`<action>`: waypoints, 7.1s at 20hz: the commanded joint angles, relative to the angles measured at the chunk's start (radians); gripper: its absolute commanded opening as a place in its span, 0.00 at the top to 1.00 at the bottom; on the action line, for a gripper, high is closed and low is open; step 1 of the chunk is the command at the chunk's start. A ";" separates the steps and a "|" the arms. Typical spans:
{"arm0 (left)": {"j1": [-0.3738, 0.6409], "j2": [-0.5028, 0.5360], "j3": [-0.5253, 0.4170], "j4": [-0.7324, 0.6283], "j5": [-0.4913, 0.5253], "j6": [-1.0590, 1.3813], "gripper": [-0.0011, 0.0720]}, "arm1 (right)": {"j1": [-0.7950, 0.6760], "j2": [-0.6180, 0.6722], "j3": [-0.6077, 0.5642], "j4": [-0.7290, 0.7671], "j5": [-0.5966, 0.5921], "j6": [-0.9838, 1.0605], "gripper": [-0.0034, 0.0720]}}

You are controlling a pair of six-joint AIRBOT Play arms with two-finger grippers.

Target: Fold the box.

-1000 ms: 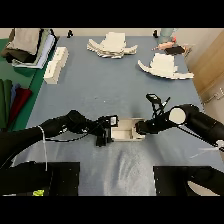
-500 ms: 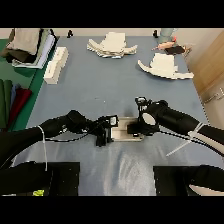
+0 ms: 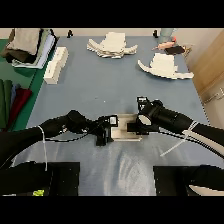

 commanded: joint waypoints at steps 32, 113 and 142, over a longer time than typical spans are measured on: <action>0.000 0.001 0.001 0.001 -0.002 0.002 0.27 | -0.654 0.118 0.005 0.644 0.000 -0.965 0.96; 0.000 0.001 0.001 0.001 -0.002 0.002 0.27 | 0.013 0.520 -0.441 0.401 -0.758 -2.000 0.41; 0.000 0.001 0.001 0.001 -0.002 0.002 0.27 | 0.014 0.599 -0.439 0.529 -0.648 -1.989 0.41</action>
